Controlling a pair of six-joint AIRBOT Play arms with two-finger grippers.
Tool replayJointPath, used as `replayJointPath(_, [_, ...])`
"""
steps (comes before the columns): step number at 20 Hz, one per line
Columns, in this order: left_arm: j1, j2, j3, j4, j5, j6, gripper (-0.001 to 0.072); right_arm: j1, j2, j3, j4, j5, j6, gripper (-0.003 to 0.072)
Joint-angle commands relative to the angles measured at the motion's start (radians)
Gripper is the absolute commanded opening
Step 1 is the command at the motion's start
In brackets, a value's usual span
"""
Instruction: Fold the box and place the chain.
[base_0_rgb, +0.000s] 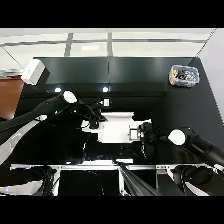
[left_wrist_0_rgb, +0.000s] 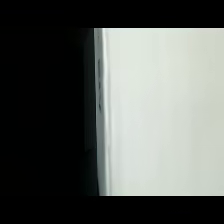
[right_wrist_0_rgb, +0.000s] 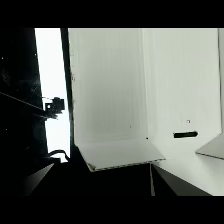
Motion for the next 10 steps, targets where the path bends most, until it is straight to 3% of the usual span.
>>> replayJointPath(1, [-0.001, -0.001, -0.001, 0.000, -0.001, 0.000, 0.0026, 0.039, -0.031, 0.000, 0.026, -0.092, -0.005, 0.0717])
replayJointPath(7, [-0.001, -0.001, -0.001, 0.000, -0.003, -0.002, 0.0026, 0.057, -0.040, 0.002, 0.079, -0.215, 0.000, 0.0717])
replayJointPath(10, [-0.001, -0.001, -0.001, 0.000, -0.006, -0.002, 0.0027, 0.057, -0.036, 0.044, 0.007, -0.208, 0.008, 0.0717])
